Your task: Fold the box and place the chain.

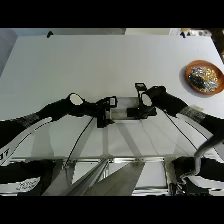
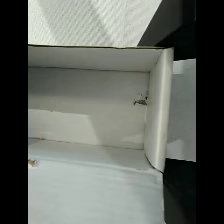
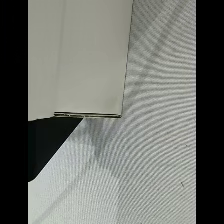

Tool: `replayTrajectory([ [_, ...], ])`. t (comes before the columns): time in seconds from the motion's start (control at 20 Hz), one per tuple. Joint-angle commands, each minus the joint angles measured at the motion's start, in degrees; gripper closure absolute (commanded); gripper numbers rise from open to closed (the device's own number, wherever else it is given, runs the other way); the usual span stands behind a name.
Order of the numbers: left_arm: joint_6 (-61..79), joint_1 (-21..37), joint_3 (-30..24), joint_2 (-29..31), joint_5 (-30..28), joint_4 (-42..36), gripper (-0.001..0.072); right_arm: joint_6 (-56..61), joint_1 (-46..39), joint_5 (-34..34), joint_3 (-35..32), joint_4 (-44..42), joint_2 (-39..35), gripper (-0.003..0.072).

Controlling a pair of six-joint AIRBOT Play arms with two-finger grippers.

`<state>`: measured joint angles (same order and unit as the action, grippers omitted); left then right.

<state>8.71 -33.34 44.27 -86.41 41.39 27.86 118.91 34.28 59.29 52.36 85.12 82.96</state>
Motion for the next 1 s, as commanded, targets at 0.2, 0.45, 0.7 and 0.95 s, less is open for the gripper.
replayTrajectory([
  [0.2,0.07,0.04,0.02,0.00,0.04,0.02,0.0316,-0.98,-0.46,-0.02,-0.02,0.61,-1.42,0.0445],
  [0.45,0.07,0.04,0.02,0.00,0.02,0.02,0.0316,-11.41,-2.95,6.19,0.00,1.44,-8.33,0.0322],
  [0.7,0.07,0.04,0.02,0.00,0.15,0.02,0.0316,-22.43,-11.50,19.78,6.95,-2.62,-13.27,0.0328],
  [0.95,0.04,0.04,0.02,0.00,0.48,0.02,0.0316,-32.50,-21.59,21.18,21.73,-3.10,-13.57,0.0332],
])
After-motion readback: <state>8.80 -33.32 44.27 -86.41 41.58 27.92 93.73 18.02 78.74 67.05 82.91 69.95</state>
